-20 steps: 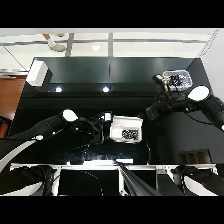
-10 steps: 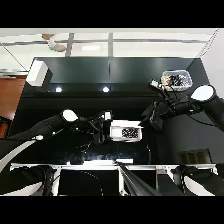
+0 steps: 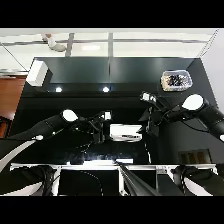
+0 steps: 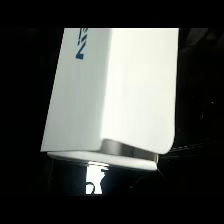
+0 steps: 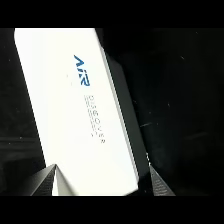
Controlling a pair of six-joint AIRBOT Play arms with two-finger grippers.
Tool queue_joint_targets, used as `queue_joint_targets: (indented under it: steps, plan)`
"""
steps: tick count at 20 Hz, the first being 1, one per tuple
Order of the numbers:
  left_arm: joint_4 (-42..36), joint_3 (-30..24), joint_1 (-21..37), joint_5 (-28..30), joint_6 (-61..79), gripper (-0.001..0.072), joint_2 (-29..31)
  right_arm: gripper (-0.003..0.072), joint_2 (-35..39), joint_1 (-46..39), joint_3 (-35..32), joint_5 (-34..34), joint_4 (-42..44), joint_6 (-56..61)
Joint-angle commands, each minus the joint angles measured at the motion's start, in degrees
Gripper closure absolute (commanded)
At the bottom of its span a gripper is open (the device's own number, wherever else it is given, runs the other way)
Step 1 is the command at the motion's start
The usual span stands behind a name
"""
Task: Fold the box and place the chain.
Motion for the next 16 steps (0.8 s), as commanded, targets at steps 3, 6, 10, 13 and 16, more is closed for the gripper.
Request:
queue_joint_targets:
  steps: [3, 6, 10, 13, 16]
  plan:
    - [0.0, 0.0, 0.0, 0.0, 0.1, 0.0382, 0.0, -0.0034, 0.6, 1.7, -0.5, -1.8, -0.5, -1.0]
    - [0.0, 0.0, 0.0, 0.0, 0.0, 0.0382, 0.0, 0.0189, 1.2, 1.7, -0.5, -0.5, -0.5, -1.0]
    - [0.0, 0.0, 0.0, 0.0, 0.0, 0.0382, 0.0, 0.0195, 1.2, 1.7, -0.5, 0.3, -0.5, -1.0]
    - [0.0, 0.0, 0.0, 0.0, 0.0, 0.0382, 0.0, 0.0195, 1.2, 1.7, -0.5, 0.8, -0.5, -0.5]
    - [0.0, 0.0, 0.0, 0.0, 0.0, 0.0382, 0.0, 0.0196, 1.2, 1.7, -0.5, 1.9, -0.5, 0.1]
